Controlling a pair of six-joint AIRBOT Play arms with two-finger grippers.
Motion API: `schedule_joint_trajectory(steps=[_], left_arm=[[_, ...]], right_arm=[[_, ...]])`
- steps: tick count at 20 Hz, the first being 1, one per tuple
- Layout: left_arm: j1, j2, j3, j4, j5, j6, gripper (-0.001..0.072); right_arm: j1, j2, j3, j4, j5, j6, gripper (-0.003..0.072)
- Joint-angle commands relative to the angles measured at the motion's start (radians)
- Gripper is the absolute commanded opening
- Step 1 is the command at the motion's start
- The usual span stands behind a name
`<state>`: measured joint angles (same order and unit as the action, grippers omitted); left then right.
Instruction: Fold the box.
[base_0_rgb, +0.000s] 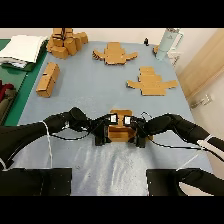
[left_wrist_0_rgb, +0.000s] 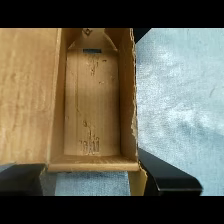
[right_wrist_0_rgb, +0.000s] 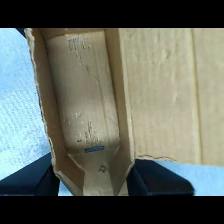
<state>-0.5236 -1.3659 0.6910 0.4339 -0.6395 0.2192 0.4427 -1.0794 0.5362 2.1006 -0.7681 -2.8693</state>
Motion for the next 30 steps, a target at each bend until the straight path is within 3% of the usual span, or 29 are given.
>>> schedule_joint_trajectory(steps=[1,18,19,20,21,27,30], left_arm=[[0.000,0.000,0.001,0.000,0.002,0.000,0.0490],[0.000,0.000,0.001,0.000,0.002,0.000,0.0490],[0.000,0.000,0.001,0.000,0.002,0.001,0.0490],[0.000,0.000,0.001,0.000,0.002,0.001,0.0490],[0.000,0.000,0.001,0.000,0.002,0.000,0.0490],[0.000,0.000,0.001,0.000,0.002,0.001,0.0490],[0.000,0.000,0.001,0.000,0.002,0.000,0.0490]], right_arm=[[0.000,0.000,0.000,0.000,0.000,0.000,0.0514],[0.000,0.000,0.000,0.008,0.000,0.000,0.0515],[0.000,0.000,0.000,0.007,0.000,0.000,0.0526],[0.000,0.000,0.000,0.005,0.001,0.000,0.0588],[0.000,0.000,0.000,0.004,0.000,0.001,0.0720],[-0.014,0.066,0.001,-0.093,-0.050,0.072,0.0720],[-0.018,0.175,0.001,-0.176,-0.176,0.095,0.0720]])
